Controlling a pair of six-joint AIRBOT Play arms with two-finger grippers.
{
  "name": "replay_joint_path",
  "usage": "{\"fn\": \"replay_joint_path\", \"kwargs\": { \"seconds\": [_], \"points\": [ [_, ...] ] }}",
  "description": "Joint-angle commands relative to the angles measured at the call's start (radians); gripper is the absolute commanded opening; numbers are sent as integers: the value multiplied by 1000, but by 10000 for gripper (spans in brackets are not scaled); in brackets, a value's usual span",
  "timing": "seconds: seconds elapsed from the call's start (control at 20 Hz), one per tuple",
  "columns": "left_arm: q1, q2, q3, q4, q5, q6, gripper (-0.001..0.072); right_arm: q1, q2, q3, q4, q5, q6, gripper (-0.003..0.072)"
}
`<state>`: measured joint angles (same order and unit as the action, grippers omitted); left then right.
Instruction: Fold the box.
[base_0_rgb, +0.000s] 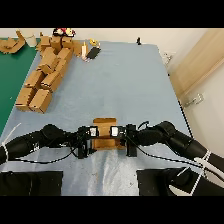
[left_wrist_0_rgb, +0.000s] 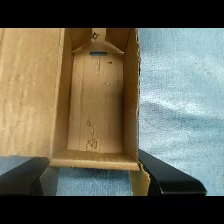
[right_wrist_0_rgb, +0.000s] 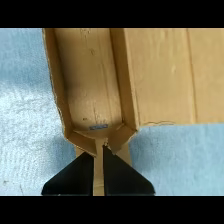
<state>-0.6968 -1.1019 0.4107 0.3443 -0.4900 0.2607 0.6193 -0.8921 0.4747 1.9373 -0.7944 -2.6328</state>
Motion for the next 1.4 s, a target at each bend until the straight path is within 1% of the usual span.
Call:
{"fn": "replay_joint_path", "kwargs": {
  "seconds": [0.0,0.35,0.4,0.45,0.9,0.95,1.0,1.05,1.15,1.2,1.35],
  "points": [
    [0,0,1,0,0,0,598,19,0,0,0,6,-5,84],
    [0,0,1,0,0,0,598,47,0,0,0,18,-14,82],
    [0,0,1,0,0,0,598,56,0,0,-2,24,-14,75],
    [0,0,1,0,0,0,598,63,0,0,-3,30,-14,42],
    [0,0,1,0,0,0,598,68,-5,-2,9,37,-40,45],
    [0,0,1,0,0,0,598,68,-11,-2,16,37,-40,88],
    [0,0,1,0,0,0,598,68,-21,-2,31,37,-40,198],
    [0,0,1,0,0,0,598,68,-31,-2,48,38,-40,246],
    [0,0,1,0,0,0,598,71,-37,-2,63,39,-49,246],
    [0,0,1,0,0,1,598,74,-35,-1,58,38,-49,233],
    [0,0,1,0,0,0,598,74,-35,-2,9,-11,-16,216]
  ]
}}
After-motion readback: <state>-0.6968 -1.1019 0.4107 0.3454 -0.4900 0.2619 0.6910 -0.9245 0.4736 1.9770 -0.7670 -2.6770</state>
